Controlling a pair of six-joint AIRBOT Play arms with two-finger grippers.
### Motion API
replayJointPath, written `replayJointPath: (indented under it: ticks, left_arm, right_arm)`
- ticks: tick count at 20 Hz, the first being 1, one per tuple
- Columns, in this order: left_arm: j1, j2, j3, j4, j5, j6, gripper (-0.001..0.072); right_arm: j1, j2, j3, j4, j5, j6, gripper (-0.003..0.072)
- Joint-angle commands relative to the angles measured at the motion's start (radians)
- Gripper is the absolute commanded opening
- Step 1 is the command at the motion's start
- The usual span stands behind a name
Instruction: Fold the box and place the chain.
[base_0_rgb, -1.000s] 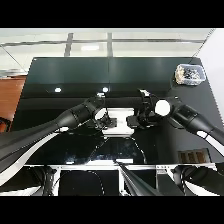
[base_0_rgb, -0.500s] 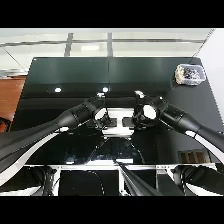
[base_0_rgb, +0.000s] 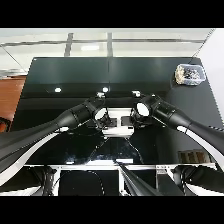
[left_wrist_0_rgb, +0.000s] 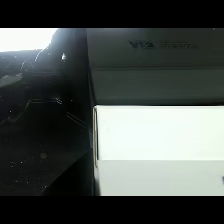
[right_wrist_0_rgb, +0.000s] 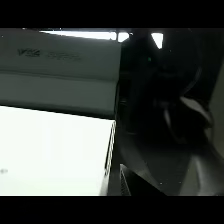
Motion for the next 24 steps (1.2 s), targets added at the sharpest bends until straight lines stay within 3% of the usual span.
replayJointPath:
  ticks: [1,6,7,8,12,13,14,15,16,24]
  left_arm:
    - [0.0,-0.001,0.0,0.0,-0.003,-0.001,0.0027]
    - [0.0,-0.001,0.0,0.001,-0.016,-0.001,0.0027]
    - [0.0,-0.001,0.0,0.001,-0.016,-0.001,0.0027]
    - [0.0,-0.001,0.0,0.001,-0.016,-0.001,0.0026]
    - [0.0,-0.001,0.0,0.001,-0.016,-0.001,0.0026]
    - [0.0,-0.001,0.0,0.001,-0.015,-0.001,0.0027]
    - [0.0,-0.001,0.0,0.001,-0.015,-0.001,0.0026]
    - [0.0,-0.001,0.0,0.001,-0.015,-0.001,0.0027]
    - [0.0,-0.001,0.0,0.001,-0.015,-0.001,0.0027]
    - [0.0,-0.001,0.0,0.001,-0.016,-0.001,0.0027]
  right_arm:
    - [0.01,-0.032,0.014,-0.027,0.035,0.025,0.0235]
    - [0.01,-0.035,0.014,-0.027,0.025,0.035,0.0234]
    - [0.01,-0.039,0.014,-0.023,0.026,0.035,0.0198]
    - [0.01,-0.041,0.014,-0.02,0.025,0.034,0.0022]
    - [0.01,-0.041,0.014,-0.016,0.023,0.035,0.0015]
    - [0.009,-0.041,0.015,-0.016,0.023,0.035,0.0019]
    - [0.009,-0.041,0.015,-0.016,0.023,0.035,0.0073]
    - [0.009,-0.041,0.015,-0.015,0.026,0.034,0.0227]
    - [0.009,-0.041,0.015,-0.016,0.031,0.033,0.0259]
    - [0.007,-0.041,0.018,0.034,-0.001,0.011,0.0259]
